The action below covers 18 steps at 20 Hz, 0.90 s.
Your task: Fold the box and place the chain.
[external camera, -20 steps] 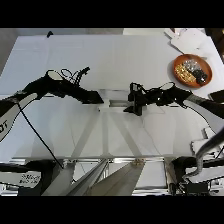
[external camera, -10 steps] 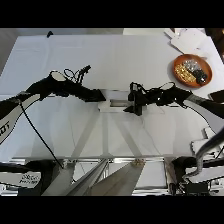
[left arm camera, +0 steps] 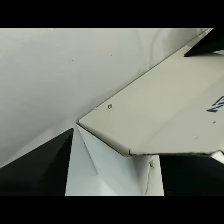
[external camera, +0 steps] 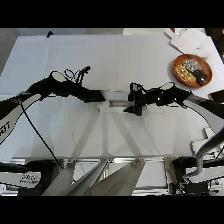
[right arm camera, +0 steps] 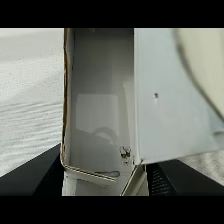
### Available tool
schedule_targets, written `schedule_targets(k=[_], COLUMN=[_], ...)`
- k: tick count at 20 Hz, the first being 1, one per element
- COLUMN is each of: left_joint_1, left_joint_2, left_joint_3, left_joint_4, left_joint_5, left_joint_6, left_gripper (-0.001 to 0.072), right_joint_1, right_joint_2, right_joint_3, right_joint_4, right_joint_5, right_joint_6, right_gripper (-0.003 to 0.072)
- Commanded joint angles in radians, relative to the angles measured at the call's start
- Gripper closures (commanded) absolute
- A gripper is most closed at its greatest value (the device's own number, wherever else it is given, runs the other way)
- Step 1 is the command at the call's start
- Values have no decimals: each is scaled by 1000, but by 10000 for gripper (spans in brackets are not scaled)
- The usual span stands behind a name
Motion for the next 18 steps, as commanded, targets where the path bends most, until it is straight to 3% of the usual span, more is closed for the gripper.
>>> schedule_targets(k=[1, 4, 9, 18], left_joint_1=[-1, -1, -11, -38], left_joint_2=[0, 0, 0, -1], left_joint_3=[0, 0, -1, 0], left_joint_4=[-75, -67, 56, 57], left_joint_5=[-23, -62, -62, 29], left_joint_6=[26, 27, -18, -22], left_gripper=[124, 14, 14, 15], right_joint_1=[0, 0, 0, 0], right_joint_2=[0, 0, 0, 0], right_joint_3=[1, 1, 1, 1], right_joint_4=[1, 1, 1, 1], right_joint_5=[-2, -2, -2, -2], right_joint_6=[1, 1, 1, 1], right_gripper=[275, 275, 275, 275])
